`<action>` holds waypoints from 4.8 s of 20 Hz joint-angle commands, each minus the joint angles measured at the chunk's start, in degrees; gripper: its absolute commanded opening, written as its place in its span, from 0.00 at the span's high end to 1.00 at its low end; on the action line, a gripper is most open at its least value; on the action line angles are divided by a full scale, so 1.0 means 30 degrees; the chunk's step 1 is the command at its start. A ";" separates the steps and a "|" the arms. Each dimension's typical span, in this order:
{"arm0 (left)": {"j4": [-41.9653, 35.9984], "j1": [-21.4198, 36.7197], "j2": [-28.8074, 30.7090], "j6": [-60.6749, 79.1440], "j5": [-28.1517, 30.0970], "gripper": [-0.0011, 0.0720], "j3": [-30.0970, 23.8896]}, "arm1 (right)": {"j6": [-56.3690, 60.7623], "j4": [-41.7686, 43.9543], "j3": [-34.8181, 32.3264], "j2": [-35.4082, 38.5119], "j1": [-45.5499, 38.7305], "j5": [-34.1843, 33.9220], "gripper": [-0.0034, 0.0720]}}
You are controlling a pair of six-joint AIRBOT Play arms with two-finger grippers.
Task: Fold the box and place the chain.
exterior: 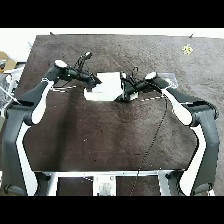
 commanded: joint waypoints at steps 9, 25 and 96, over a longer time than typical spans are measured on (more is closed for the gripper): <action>0.6754 0.0590 0.3016 0.1974 -0.3220 0.15 0.0437 | 0.0022 0.0007 -0.0015 -0.0007 0.0007 0.0000 0.37; 0.8524 -0.1188 0.3009 0.5668 0.0743 0.61 -0.3745 | 0.0022 0.0007 -0.0007 -0.0007 0.0007 0.0000 0.37; 0.3388 0.5654 0.3322 -1.3624 -0.2871 0.98 -0.3439 | 0.0022 0.0007 -0.0007 -0.0007 0.0007 -0.0007 0.37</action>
